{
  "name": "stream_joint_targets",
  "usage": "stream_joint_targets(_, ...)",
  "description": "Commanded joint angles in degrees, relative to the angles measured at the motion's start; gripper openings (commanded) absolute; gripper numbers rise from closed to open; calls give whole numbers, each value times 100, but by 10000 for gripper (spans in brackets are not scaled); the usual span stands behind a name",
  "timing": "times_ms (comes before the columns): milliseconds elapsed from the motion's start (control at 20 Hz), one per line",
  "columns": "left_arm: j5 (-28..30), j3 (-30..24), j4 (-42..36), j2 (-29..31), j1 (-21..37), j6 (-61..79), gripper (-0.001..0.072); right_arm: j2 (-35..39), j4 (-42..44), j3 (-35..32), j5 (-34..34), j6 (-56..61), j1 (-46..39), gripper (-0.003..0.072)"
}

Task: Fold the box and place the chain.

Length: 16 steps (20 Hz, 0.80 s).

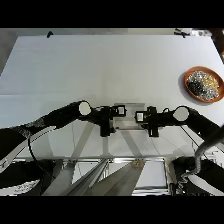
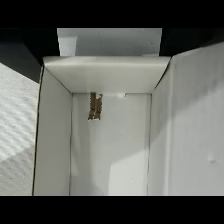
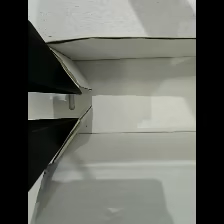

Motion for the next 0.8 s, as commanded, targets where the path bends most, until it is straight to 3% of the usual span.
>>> stream_joint_targets(0, 13, -4, -13, -2, 0, -4, 316, -109, 125, 2, -63, 7, 31, 249)
stream_joint_targets(100, 13, -4, -13, -2, 0, -4, 316, -151, 173, 2, -63, 4, 31, 309)
stream_joint_targets(250, 13, -4, -13, -2, 0, -4, 316, -160, 199, 2, -90, 2, 31, 509)
stream_joint_targets(400, 13, -4, -13, -2, 0, -4, 316, -157, 197, 2, -105, 4, 31, 498)
stream_joint_targets(450, 13, -4, -13, -2, 0, -4, 316, -133, 197, 2, -103, 4, 31, 392)
stream_joint_targets(550, 13, -4, -13, -2, 0, -4, 316, 85, 170, 7, -46, 9, 11, 44)
stream_joint_targets(600, 13, -4, -13, -2, 0, -4, 316, 262, 160, 11, -46, 22, -26, 9)
stream_joint_targets(750, 13, -4, -13, -2, 0, -4, 316, 929, -35, 11, 20, 361, -337, 9)
